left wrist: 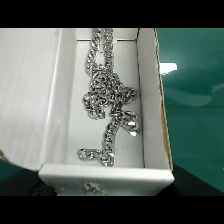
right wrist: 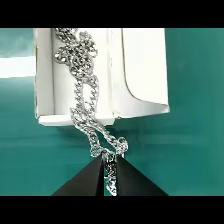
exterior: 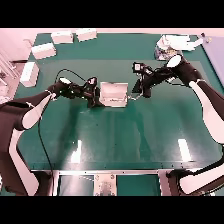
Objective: Fold the box and place the chain.
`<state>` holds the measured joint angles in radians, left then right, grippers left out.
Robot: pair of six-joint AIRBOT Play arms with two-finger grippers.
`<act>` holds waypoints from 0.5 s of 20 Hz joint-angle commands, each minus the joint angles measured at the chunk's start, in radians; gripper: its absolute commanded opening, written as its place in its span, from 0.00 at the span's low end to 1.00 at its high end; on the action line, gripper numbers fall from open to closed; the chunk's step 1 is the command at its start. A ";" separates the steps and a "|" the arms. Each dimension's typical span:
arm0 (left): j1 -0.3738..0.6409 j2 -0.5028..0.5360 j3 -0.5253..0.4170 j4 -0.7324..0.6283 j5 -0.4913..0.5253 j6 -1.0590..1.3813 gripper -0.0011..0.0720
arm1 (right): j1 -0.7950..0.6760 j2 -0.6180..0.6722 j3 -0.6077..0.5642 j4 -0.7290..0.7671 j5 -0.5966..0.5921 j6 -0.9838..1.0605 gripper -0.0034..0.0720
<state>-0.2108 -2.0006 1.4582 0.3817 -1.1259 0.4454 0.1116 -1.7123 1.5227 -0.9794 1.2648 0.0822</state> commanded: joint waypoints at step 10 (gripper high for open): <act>0.001 0.001 0.000 0.000 0.000 0.000 0.50 | 0.045 0.290 -0.011 -0.028 0.114 0.270 0.05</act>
